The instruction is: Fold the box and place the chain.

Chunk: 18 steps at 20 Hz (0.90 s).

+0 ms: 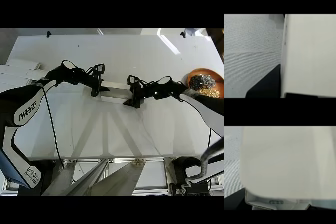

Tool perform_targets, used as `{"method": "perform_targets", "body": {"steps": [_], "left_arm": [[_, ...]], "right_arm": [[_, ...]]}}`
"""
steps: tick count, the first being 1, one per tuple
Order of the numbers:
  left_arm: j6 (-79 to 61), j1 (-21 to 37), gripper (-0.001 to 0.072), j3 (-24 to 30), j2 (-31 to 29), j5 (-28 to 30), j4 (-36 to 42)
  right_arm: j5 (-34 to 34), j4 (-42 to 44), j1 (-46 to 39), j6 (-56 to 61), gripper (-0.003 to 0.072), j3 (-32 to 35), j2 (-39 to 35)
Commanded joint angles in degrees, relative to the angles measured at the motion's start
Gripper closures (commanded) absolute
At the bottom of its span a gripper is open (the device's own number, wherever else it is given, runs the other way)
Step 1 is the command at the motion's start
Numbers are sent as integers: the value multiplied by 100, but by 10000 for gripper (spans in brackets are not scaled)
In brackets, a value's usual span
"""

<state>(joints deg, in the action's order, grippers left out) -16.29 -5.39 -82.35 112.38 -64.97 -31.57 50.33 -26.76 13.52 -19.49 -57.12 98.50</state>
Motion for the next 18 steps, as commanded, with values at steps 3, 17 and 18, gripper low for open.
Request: {"method": "perform_targets", "body": {"steps": [3,17,18], "left_arm": [[-2,0,701,2,0,2,2],[0,-7,282,2,-9,-66,24],[0,-4,282,0,-9,-138,24]], "right_arm": [[-7,4,4,-2,167,-7,2],[-7,2,4,-2,167,-7,2],[-7,2,4,-2,167,-7,2]]}}
